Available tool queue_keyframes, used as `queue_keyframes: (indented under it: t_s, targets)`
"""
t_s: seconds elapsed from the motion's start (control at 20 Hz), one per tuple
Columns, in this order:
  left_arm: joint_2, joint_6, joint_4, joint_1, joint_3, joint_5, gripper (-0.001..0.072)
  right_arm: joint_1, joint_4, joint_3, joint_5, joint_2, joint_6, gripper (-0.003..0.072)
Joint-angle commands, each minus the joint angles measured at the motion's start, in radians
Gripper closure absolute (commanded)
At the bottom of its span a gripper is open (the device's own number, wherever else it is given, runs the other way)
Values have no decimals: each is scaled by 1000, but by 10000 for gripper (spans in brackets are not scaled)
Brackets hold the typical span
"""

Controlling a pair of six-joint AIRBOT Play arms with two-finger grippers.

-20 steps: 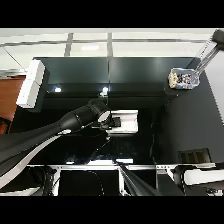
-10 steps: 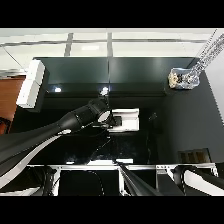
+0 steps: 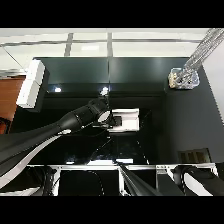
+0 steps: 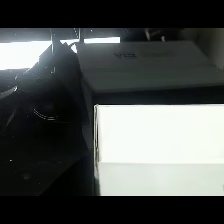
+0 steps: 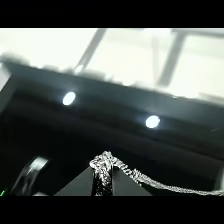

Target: Fold the box and place the chain.

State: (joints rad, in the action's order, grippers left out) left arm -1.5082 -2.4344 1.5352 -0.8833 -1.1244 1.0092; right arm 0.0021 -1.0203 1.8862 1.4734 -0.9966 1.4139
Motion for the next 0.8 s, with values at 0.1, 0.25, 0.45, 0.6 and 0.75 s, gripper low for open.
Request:
queue_keyframes:
  t_s: [0.1,0.25,0.45,0.6,0.75]
  targets:
    - [0,0,0,1,0,1,682,158,22,-98,220,20,-54,670]
    - [0,0,0,1,0,1,682,205,81,-260,234,23,-88,669]
    - [0,0,0,1,0,1,682,212,202,-455,153,23,-124,669]
    - [0,0,0,1,0,1,682,212,317,-563,105,23,-175,669]
    - [0,0,0,1,0,0,682,211,330,-620,-3,23,-185,669]
